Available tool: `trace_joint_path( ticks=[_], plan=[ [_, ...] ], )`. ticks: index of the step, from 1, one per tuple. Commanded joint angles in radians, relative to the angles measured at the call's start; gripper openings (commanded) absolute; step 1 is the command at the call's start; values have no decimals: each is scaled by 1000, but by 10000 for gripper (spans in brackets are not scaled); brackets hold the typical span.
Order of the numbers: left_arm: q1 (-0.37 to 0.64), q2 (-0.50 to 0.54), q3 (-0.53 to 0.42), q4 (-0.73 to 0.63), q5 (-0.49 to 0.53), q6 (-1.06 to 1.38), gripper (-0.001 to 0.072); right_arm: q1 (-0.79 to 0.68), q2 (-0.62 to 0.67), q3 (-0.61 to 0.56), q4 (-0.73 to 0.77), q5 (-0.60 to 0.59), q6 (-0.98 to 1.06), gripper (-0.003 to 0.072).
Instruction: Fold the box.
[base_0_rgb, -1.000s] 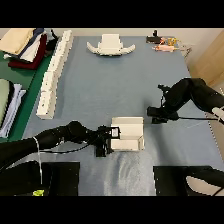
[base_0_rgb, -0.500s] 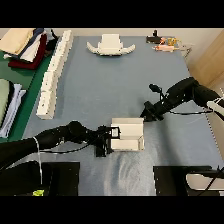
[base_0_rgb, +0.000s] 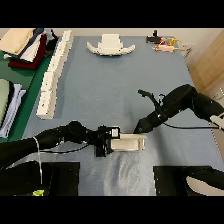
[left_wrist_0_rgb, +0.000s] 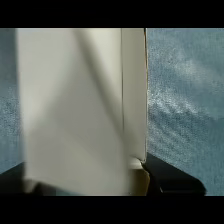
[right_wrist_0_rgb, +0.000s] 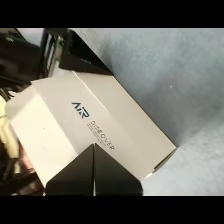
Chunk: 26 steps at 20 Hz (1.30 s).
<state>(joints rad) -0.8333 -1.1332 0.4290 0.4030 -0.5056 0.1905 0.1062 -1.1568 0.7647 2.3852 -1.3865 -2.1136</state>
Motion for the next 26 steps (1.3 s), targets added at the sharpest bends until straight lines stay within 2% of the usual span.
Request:
trace_joint_path(
  ticks=[1,4,6,9,12,15,16,17,19,22,23,26],
  plan=[
    [0,0,0,0,0,0,596,80,118,-110,-90,200,-43,3],
    [0,0,0,0,0,0,596,146,220,-203,-98,372,-98,3],
    [-1,0,0,0,0,0,596,195,274,-247,-134,438,-111,2],
    [0,0,0,0,0,0,596,277,338,-300,-168,507,-111,2],
    [0,0,0,0,0,0,596,360,389,-304,-216,568,-114,2],
    [0,0,0,0,0,0,596,422,427,-304,-253,582,-191,14],
    [0,0,0,0,0,0,596,438,436,-304,-259,582,-214,106],
    [0,0,0,0,0,0,596,452,441,-304,-261,582,-237,250],
    [0,0,0,0,0,0,596,475,441,-303,-264,581,-292,376],
    [0,0,0,0,0,0,596,503,439,-303,-315,586,-367,424],
    [0,0,0,0,0,0,596,510,438,-304,-352,592,-387,517],
    [0,0,0,0,0,0,596,546,429,-304,-478,632,-399,529]
  ],
)
